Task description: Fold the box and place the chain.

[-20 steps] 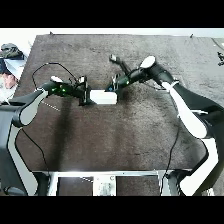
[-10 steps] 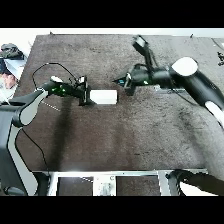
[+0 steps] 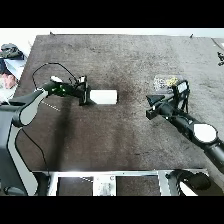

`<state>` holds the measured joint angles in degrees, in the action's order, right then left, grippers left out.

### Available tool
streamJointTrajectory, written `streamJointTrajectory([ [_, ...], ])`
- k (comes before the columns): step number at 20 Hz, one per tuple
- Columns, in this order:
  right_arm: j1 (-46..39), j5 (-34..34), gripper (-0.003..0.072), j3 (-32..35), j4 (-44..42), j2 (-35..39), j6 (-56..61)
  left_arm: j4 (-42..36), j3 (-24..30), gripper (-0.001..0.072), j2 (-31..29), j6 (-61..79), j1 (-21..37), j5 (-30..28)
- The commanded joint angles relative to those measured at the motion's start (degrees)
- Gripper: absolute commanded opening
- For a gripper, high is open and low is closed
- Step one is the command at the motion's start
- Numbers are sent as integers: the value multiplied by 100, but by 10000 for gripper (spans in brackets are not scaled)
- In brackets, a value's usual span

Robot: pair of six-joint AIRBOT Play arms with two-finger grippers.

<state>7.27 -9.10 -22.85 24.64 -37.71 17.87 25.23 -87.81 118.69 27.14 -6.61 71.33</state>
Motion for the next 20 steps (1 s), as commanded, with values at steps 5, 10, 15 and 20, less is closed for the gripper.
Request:
streamJointTrajectory([
  [5, 0, 310, -16, 339, -7, 275, 0, -260, -595, 10, -837, -1390, 243, -586],
  [10, 0, 308, -16, 341, -7, 273, 0, -133, -595, 10, -1794, -2697, 1390, -2918],
  [15, 0, 306, -16, 341, -9, 273, 2, 437, -533, 11, -1845, -4435, 2743, -3847],
  [20, 4, 291, -16, 341, -9, 273, 164, 1091, -533, 11, -1287, -5709, 3392, -3759],
])
